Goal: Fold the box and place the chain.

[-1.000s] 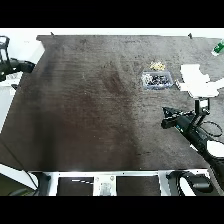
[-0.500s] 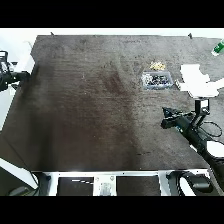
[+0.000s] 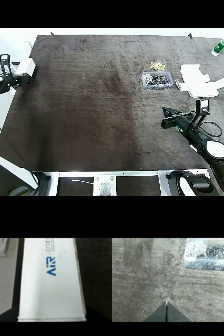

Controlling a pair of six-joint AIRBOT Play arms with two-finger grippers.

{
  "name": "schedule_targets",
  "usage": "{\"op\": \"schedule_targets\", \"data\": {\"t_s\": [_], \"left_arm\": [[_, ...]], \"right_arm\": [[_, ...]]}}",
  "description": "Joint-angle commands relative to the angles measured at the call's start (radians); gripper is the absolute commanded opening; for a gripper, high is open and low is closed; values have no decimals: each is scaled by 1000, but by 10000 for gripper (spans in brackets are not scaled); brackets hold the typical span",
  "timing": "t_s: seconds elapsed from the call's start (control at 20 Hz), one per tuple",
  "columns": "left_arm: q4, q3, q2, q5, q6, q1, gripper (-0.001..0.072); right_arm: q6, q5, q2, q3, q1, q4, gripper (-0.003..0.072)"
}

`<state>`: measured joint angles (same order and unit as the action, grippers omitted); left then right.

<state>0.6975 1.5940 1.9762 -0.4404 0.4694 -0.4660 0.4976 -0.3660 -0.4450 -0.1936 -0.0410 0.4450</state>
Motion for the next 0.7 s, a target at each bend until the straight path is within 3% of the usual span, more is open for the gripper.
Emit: {"op": "schedule_targets", "data": {"t_s": [0.0, 0.15, 0.25, 0.65], "left_arm": [[6, 0, 2, 14, 10, -1, 368], [6, 0, 3, 5, 12, -1, 372], [-1, 0, 3, 6, 11, -1, 720], [35, 1, -52, -2, -7, -1, 720]], "right_arm": [[0, 0, -1, 1, 0, -1, 9], [0, 0, -1, 1, 0, -17, 9], [0, 0, -1, 1, 0, -27, 8], [0, 0, -1, 0, 0, -27, 9]]}}
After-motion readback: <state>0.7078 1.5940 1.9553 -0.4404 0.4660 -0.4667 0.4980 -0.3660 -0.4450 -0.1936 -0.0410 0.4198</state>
